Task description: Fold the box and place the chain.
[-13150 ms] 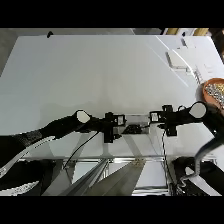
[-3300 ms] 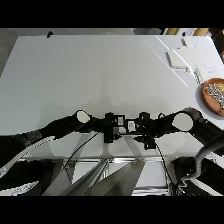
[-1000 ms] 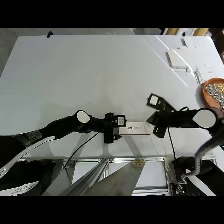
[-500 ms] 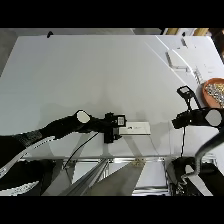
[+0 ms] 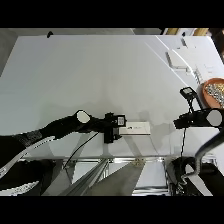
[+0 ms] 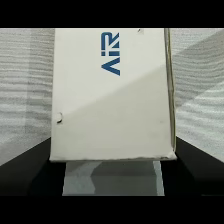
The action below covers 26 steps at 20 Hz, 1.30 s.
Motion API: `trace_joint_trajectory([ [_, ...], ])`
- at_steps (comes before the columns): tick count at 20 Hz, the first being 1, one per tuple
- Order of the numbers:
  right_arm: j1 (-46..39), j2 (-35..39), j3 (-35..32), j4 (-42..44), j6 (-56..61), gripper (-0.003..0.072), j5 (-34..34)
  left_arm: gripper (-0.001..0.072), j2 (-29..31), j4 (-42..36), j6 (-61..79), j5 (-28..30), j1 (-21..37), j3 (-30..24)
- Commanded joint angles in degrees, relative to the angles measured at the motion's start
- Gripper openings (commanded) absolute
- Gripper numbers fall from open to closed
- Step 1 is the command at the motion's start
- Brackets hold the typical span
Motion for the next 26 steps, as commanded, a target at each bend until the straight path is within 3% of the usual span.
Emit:
trace_joint_trajectory([
  [1,-0.04,-0.04,-0.04,-0.13,0.09,0.0019,0.09,0.0330,0.52,1.53,0.00,-0.24,0.04,0.00],
  [3,-0.04,-0.04,-0.04,-0.13,0.09,0.0019,0.07,0.0328,4.15,10.99,-3.63,0.07,0.90,0.00],
  [7,-0.04,-0.04,-0.04,-0.11,0.09,0.0019,0.07,0.0310,17.94,31.12,-31.91,1.29,8.20,0.00],
  [11,-0.04,-0.04,-0.04,-0.11,0.09,0.0019,0.07,0.0323,29.99,52.41,-62.66,0.90,25.94,0.00],
  [14,-0.04,-0.04,-0.04,-0.13,0.09,0.0019,0.07,0.0346,35.91,61.83,-80.46,-2.08,42.47,-0.02],
  [17,-0.04,-0.04,-0.04,-0.11,0.09,0.0019,0.04,0.0348,36.70,63.08,-87.17,-8.02,58.95,-0.04],
  [20,-0.04,-0.04,-0.04,-0.11,0.09,0.0019,0.04,0.0349,34.07,63.10,-91.10,-10.95,70.34,-0.35],
  [25,-0.04,-0.04,-0.04,-0.13,0.09,0.0019,0.04,0.0361,27.54,63.30,-91.71,-13.35,78.44,-0.63],
  [26,-0.04,-0.04,-0.04,-0.13,0.09,0.0019,0.04,0.0441,26.58,63.76,-92.41,-13.53,78.79,-0.63],
])
